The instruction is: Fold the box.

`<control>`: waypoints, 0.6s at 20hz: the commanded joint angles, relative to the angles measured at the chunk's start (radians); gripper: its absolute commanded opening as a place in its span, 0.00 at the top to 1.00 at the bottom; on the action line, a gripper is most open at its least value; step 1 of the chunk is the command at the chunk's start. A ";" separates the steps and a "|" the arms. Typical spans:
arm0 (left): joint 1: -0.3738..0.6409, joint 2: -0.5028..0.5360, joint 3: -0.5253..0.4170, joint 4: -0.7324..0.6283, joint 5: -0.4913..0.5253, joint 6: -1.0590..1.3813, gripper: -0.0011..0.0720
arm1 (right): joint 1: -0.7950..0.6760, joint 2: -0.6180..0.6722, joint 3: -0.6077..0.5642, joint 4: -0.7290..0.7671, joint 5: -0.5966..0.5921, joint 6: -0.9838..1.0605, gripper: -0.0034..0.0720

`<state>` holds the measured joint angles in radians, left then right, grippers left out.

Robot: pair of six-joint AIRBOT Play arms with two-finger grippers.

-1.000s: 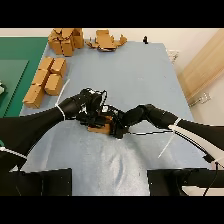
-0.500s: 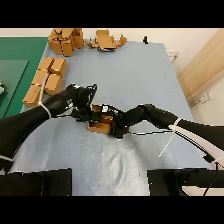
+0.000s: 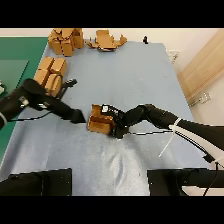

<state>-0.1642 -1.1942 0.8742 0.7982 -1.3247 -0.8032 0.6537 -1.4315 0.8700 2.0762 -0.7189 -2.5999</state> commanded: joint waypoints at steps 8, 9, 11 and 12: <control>0.077 -0.146 -0.024 -0.040 0.105 1.162 0.06 | 0.003 -0.001 -0.001 0.011 0.002 0.010 0.94; 0.049 -0.165 -0.024 -0.040 0.108 1.162 0.06 | 0.003 -0.001 -0.001 0.011 0.001 0.010 0.94; -0.019 -0.188 -0.024 -0.044 0.114 1.162 0.06 | 0.003 -0.001 -0.001 0.011 0.002 0.010 0.94; -0.052 -0.193 -0.024 -0.047 0.122 1.162 0.06 | 0.003 -0.001 -0.001 0.011 0.002 0.010 0.94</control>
<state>-0.1432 -1.3521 0.8497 0.7609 -1.2266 0.2878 0.6559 -1.4319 0.8700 2.0865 -0.7181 -2.5919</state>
